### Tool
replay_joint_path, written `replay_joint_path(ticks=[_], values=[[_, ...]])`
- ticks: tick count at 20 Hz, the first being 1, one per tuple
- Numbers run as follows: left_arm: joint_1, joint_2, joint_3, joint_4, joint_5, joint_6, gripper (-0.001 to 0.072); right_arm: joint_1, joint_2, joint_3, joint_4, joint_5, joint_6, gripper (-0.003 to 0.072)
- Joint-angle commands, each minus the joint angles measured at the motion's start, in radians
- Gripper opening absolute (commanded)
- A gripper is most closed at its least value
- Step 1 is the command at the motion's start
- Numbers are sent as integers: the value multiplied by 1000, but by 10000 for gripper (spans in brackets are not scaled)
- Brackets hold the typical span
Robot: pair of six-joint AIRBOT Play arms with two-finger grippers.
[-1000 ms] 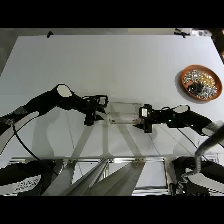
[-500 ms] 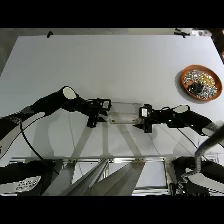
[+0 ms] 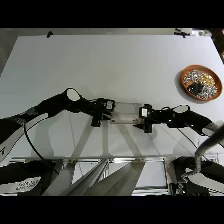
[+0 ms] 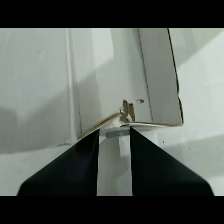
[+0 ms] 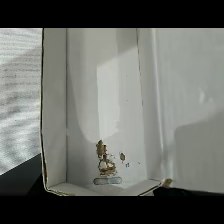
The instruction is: Fold the box and place the chain.
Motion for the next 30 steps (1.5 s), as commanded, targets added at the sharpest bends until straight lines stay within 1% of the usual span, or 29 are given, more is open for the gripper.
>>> replay_joint_path(ticks=[1, 3, 5, 6, 7, 8, 9, 10, 12, 13, 15, 16, 17, 19, 20, 22, 25, 26, 28, 30], values=[[-34, -1, 0, -34, 25, 33, 199, 0, 0, 0, 0, 0, 0, 416], [-48, -1, 0, -45, 49, 46, 193, 0, 0, 0, 0, 0, 0, 416], [-52, -1, 0, -62, 51, 43, 194, 0, 0, 0, 0, 0, 0, 416], [-54, -4, 0, -71, 42, 43, 214, 0, 0, 0, 0, 0, 0, 416], [-55, -11, 0, -79, 34, 42, 276, 0, 0, 0, 0, 0, 0, 416], [-60, -19, 0, -81, 25, 42, 365, 0, 0, 0, 0, 0, 0, 416], [-63, -28, 0, -81, 17, 39, 433, 0, 0, 0, 0, 0, 0, 416], [-67, -32, 0, -81, 11, 39, 459, 0, 0, 0, 0, 0, 0, 416], [-65, -26, 0, -86, 5, 34, 458, 0, 0, 0, 0, 0, 0, 416], [-57, -13, 0, -85, 6, -13, 433, 0, 0, 0, 0, 0, 0, 416], [-22, 42, 0, -54, -14, -193, 101, 0, 0, 0, 0, 1, 0, 416], [9, 76, 0, -27, -45, -269, 24, 0, 0, 0, 0, 0, 0, 416], [47, 108, 0, -5, -88, -331, 6, 0, 0, 0, 0, 0, 0, 416], [128, 162, -4, 10, -167, -443, 5, 0, 0, 0, 0, 0, 0, 416], [167, 185, -10, 12, -185, -497, 5, 0, 0, 0, 0, 1, 0, 416], [237, 248, -42, 26, -182, -602, 4, 0, 0, 0, 0, 1, 0, 416], [319, 338, -92, 113, -200, -867, 3, 0, 0, 0, 0, 1, 0, 416], [341, 351, -109, 149, -198, -950, 3, 0, 0, 0, 0, 1, 0, 416], [371, 341, -141, 196, -180, -1104, 3, 0, 0, 0, 0, 0, 0, 416], [364, 304, -152, 227, -187, -1221, 3, 0, 0, 0, 0, 1, 0, 416]])
